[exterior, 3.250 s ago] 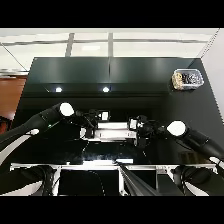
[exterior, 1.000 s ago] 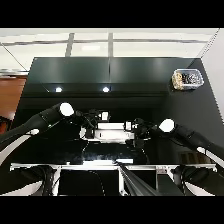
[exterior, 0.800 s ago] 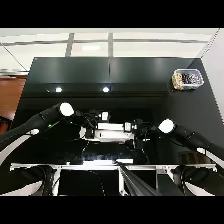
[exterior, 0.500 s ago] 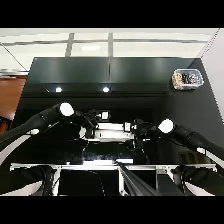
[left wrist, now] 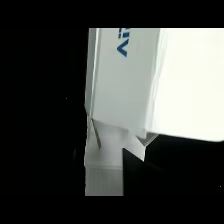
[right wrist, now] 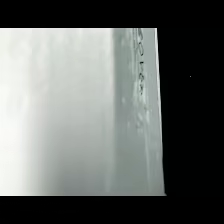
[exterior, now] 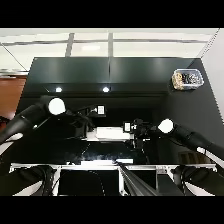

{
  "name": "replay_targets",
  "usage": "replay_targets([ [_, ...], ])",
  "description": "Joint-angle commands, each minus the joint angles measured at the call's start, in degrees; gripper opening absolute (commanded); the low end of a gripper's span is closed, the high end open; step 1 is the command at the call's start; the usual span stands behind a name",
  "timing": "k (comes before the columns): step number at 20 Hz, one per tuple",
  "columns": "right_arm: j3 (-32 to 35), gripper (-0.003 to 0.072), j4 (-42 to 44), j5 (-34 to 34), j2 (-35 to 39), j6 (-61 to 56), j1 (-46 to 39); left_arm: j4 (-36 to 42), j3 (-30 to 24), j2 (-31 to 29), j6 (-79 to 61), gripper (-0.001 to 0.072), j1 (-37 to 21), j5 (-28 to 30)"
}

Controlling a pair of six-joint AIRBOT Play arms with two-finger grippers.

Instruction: Fold the box and place the chain.

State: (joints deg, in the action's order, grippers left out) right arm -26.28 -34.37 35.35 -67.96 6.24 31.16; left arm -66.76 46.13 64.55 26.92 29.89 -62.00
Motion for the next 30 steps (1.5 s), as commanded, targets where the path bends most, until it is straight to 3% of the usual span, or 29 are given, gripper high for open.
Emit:
replay_targets([
  [1,0.0,0.0181,0.0,0.0,0.0,0.0,0.0,-7.0,0.4,-7.1,14.9,0.0025,0.0,-7.8],
  [4,0.0,0.0181,-0.1,0.0,0.0,0.0,0.0,-0.7,-0.1,-9.3,21.9,0.0025,0.0,-16.3],
  [7,0.0,0.0181,-0.1,0.0,0.0,0.0,0.0,13.4,-5.1,-9.2,25.6,0.0025,0.1,-13.2],
  [13,0.0,0.0181,-0.1,0.0,0.0,0.0,0.0,36.5,-19.9,-9.2,13.0,0.0025,0.0,12.1],
  [18,0.0,0.0181,-0.1,0.0,0.0,0.0,0.0,61.1,-20.9,-8.9,-4.3,0.0025,0.0,31.0],
  [21,0.0,0.0181,-0.1,0.0,0.0,0.0,0.1,54.7,-18.9,-5.7,-5.9,0.0025,-0.4,33.6],
  [24,0.0,0.0181,-0.1,0.0,0.0,0.0,0.1,44.9,-14.6,0.8,-4.9,0.0025,-0.3,29.2],
  [27,0.0,0.0181,-0.1,0.0,0.0,0.0,0.1,34.6,-9.7,7.9,5.7,0.0025,-0.4,23.9],
  [30,0.0,0.0181,-0.1,0.0,0.0,0.0,0.1,25.0,-6.6,11.1,10.3,0.0024,-0.3,17.5],
])
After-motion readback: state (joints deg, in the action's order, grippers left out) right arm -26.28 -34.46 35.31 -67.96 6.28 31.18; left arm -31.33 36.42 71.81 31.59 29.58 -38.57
